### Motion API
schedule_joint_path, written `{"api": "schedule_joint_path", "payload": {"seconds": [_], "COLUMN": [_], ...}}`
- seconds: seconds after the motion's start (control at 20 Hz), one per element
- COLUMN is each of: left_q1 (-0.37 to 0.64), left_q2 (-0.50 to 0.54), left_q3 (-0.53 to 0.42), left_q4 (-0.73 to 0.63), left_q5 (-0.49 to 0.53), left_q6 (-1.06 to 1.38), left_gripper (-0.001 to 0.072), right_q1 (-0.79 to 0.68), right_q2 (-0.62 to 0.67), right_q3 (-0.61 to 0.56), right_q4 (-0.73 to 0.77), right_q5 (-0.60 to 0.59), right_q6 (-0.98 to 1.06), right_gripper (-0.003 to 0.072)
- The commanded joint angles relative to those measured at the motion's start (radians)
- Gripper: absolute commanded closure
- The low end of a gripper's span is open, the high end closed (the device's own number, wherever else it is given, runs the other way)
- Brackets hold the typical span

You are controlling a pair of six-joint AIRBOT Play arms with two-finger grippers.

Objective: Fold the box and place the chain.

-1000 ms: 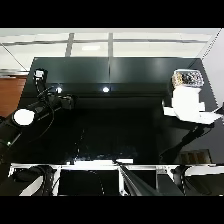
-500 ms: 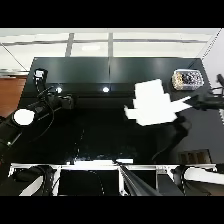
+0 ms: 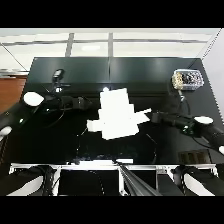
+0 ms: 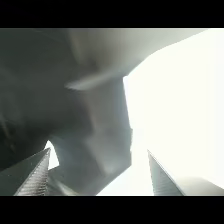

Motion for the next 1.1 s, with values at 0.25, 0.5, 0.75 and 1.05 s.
{"api": "schedule_joint_path", "payload": {"seconds": [0.25, 0.5, 0.75, 1.05], "left_q1": [0.031, -0.048, -0.043, -0.032], "left_q2": [-0.428, -0.537, -0.564, -0.552], "left_q3": [0.202, 0.293, 0.343, 0.353], "left_q4": [-0.233, -0.089, -0.082, -0.080], "left_q5": [-0.591, -0.669, -0.670, -0.661], "left_q6": [0.322, 0.375, 0.429, 0.428], "left_gripper": [-0.0002, 0.0121, 0.0457, 0.0685], "right_q1": [0.196, 0.196, 0.196, 0.142], "right_q2": [0.024, 0.024, 0.024, 0.030], "right_q3": [-0.047, -0.047, -0.046, 0.071], "right_q4": [0.095, 0.094, 0.069, -0.103], "right_q5": [-0.137, -0.154, -0.153, -0.032], "right_q6": [-0.025, -0.025, -0.026, -0.009], "right_gripper": [0.0670, 0.0670, 0.0669, 0.0053]}}
